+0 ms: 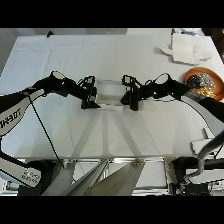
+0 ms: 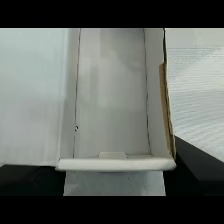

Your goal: Fold the box and place the chain.

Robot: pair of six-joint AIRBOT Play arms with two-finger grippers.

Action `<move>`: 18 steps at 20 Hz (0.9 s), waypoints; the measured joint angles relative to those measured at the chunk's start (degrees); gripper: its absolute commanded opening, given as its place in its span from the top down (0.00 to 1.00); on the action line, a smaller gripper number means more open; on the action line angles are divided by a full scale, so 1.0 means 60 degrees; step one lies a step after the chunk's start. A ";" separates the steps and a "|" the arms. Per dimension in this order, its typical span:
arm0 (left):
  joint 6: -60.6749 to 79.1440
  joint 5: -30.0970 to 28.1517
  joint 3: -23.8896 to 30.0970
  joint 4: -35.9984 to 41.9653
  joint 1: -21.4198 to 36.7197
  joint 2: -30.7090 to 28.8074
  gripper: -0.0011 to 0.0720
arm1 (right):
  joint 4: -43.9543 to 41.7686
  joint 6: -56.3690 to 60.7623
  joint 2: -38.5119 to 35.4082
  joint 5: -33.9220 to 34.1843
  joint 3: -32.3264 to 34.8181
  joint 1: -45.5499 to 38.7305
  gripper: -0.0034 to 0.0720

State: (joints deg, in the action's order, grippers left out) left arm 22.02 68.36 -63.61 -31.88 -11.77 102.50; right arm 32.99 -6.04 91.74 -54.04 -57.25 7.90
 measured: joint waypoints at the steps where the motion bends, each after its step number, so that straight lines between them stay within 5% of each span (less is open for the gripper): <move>1: 0.0000 -0.0004 0.0000 0.0000 0.0000 0.0000 0.55 | 0.0080 0.0211 -0.0117 0.0004 0.0000 0.0000 0.94; 9: 0.0000 -0.0004 0.0000 0.0000 0.0000 0.0000 0.55 | 0.2419 0.4000 -0.2361 -0.0040 0.0000 -0.0321 0.94; 18: -0.0004 0.0000 0.0000 0.0000 -0.0004 0.0000 0.55 | 0.3654 0.9009 -0.4182 -0.0291 0.0579 -0.2237 0.94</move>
State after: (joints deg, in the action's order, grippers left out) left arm 22.00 68.36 -63.61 -31.88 -11.79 102.50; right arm 54.92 48.01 66.65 -55.79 -53.78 -5.52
